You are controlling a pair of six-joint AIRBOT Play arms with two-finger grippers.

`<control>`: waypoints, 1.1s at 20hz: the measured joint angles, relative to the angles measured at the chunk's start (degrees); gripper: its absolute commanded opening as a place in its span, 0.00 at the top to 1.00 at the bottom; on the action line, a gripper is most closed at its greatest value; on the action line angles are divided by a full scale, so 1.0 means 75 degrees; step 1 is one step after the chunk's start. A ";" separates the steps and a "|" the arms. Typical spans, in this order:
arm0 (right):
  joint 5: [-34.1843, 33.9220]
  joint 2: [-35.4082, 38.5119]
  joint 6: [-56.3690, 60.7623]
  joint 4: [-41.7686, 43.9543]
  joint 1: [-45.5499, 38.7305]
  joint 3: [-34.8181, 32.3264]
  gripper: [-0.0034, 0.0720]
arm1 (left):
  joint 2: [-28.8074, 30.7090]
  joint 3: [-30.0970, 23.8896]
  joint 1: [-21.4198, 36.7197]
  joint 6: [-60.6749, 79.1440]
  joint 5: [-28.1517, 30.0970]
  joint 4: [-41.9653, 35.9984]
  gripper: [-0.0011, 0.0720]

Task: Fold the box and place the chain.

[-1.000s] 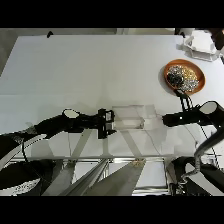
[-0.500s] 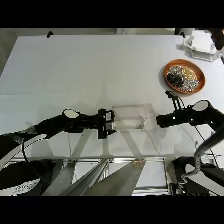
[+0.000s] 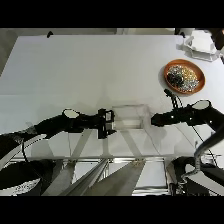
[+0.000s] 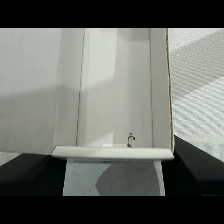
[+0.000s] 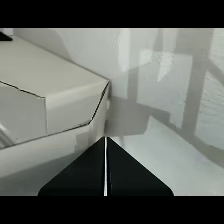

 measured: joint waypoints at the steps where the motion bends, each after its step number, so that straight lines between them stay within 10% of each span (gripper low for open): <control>1: 0.0067 0.0017 -0.0015 0.0003 0.0000 0.0000 0.93 | 0.0000 0.0000 0.0000 0.0000 0.0000 -0.0003 0.78; 8: 0.0408 0.0653 0.0050 0.0052 0.0000 0.0000 0.68 | 0.0000 0.0000 0.0000 -0.0003 0.0000 -0.0003 0.78; 12: 0.0635 0.1052 0.0108 0.0178 0.0050 0.0000 0.35 | 0.0000 0.0000 0.0000 -0.0003 0.0003 -0.0003 0.78; 22: -0.0286 0.1201 0.1119 -0.0411 0.1064 0.0000 0.32 | 0.0000 0.0000 0.0000 -0.0003 0.0003 -0.0006 0.78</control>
